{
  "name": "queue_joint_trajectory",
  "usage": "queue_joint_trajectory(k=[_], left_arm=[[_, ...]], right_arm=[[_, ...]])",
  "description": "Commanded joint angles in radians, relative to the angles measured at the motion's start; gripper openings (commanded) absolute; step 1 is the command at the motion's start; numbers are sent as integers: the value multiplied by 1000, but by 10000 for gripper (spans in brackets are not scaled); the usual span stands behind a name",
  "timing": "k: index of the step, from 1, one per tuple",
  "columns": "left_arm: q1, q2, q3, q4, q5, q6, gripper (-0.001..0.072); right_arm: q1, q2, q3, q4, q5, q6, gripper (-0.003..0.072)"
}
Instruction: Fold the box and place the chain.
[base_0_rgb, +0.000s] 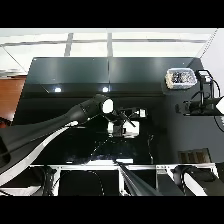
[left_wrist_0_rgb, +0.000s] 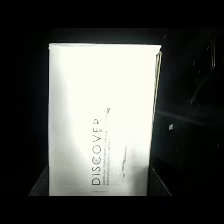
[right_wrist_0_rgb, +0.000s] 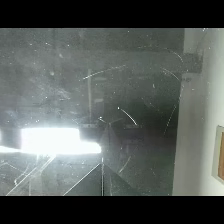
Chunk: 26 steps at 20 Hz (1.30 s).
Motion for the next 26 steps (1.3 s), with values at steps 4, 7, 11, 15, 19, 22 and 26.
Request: queue_joint_trajectory(k=[4, 7, 11, 15, 19, 22, 26], left_arm=[[205, 205, 172, 230, -191, -433, 349], [440, 299, 246, 233, -211, -488, 350], [763, 307, 315, 200, -111, -544, 351], [1006, 231, 317, 126, 83, -587, 351], [1110, 91, 329, 133, 140, -586, 351], [1128, -54, 383, 149, 137, -583, 351], [1112, -248, 480, 278, 86, -583, 351]], right_arm=[[0, 0, 0, 1, -2, 0, 15], [0, 0, 0, 1, -7, 0, 16], [0, 0, 0, 20, -18, 0, 16], [0, 0, 0, 32, -34, 0, 15], [0, 0, 0, 35, -51, 0, 15], [0, 0, 0, 39, -51, 0, 16], [0, 0, 0, 42, -51, 0, 16]])
